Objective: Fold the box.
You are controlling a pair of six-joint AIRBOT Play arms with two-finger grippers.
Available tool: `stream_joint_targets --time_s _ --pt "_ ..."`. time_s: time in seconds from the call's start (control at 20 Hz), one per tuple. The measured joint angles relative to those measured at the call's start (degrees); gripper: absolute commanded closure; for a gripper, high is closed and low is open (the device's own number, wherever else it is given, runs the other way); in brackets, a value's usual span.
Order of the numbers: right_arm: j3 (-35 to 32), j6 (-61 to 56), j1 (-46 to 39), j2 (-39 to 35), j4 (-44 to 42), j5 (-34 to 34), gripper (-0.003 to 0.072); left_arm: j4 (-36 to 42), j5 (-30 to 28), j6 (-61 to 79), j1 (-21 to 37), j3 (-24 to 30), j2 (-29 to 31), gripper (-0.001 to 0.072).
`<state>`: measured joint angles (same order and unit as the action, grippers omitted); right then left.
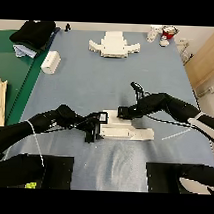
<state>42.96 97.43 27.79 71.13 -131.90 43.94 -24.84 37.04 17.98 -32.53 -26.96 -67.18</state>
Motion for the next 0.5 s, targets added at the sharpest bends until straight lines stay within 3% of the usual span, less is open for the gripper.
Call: stream_joint_targets --time_s 0.25,0.5 --pt "0.00 4.44 -0.04 -6.86 3.67 2.62 0.0639 -0.04 0.00 0.00 0.00 0.00 0.00 0.0259" --pt "-0.02 17.31 -0.02 -16.65 8.81 12.22 0.0629 -0.04 -0.02 -0.02 0.00 0.00 0.00 0.0259"
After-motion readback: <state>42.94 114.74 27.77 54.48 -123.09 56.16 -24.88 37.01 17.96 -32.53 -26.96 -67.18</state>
